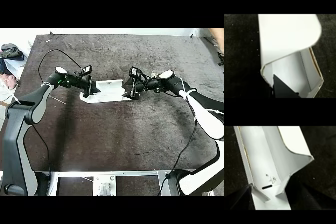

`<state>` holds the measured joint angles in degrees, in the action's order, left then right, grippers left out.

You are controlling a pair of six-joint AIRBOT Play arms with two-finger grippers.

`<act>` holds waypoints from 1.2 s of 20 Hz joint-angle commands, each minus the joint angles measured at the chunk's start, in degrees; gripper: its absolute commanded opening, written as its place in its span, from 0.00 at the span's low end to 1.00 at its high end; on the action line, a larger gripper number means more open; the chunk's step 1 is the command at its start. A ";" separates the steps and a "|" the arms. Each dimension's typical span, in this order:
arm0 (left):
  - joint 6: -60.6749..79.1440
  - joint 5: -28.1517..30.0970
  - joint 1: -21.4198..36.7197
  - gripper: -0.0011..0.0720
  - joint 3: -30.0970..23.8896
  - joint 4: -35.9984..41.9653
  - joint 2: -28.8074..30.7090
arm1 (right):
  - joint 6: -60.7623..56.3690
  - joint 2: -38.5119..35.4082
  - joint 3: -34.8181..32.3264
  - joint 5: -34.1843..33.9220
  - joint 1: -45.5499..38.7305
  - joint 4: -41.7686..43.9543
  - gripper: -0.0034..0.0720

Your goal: Fold the box and place the chain.

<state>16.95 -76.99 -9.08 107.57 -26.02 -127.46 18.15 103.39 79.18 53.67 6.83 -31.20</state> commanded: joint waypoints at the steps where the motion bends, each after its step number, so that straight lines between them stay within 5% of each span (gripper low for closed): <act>1: 0.02 -0.04 -0.04 0.03 -0.02 0.00 0.00 | 0.09 3.76 4.81 5.73 -0.48 -0.07 0.99; 13: 0.02 -0.09 -0.04 0.03 -0.02 0.15 0.00 | 1.55 10.62 11.32 12.94 -0.09 -0.59 0.91; 24: 0.02 -0.09 -0.04 0.03 -0.02 1.16 0.00 | 1.57 11.28 12.04 10.58 2.25 -6.25 0.91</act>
<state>16.97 -77.17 -9.17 107.57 -25.08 -127.46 19.75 114.59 91.13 65.06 8.88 -36.95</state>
